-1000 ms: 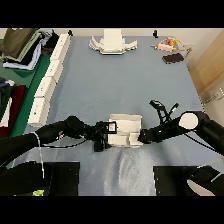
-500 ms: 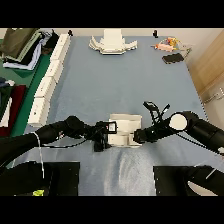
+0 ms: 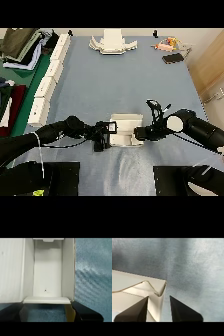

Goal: Fold the box.

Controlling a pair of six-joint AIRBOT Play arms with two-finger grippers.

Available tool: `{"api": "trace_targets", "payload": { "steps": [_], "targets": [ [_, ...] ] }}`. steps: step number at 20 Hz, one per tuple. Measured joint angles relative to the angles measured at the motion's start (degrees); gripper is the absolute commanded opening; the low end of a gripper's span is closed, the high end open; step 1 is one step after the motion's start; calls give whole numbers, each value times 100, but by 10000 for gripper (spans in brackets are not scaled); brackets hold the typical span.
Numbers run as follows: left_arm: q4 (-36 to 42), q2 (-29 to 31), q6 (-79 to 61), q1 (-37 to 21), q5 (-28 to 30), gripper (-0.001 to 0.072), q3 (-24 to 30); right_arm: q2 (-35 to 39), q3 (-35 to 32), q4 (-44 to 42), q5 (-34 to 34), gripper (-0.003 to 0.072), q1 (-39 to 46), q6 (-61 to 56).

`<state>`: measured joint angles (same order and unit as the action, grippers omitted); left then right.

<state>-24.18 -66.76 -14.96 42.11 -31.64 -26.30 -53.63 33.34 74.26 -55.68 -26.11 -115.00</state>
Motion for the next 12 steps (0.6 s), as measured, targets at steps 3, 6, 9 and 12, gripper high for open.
{"api": "trace_targets", "payload": {
  "steps": [3, 6, 9, 12],
  "targets": [
    [0, 0, 0, 0, -2, 610, 0, -66, 52, 197, 2, 391, -291, -404],
    [0, 0, 0, 0, -22, 610, 0, -216, 122, 313, 13, 278, -544, -658],
    [4, 0, 7, 0, -24, 610, 0, -365, 256, 378, -15, 216, -706, -769],
    [17, 0, 4, 0, -22, 610, 0, -448, 400, 378, 90, 214, -785, -813]
  ]
}}
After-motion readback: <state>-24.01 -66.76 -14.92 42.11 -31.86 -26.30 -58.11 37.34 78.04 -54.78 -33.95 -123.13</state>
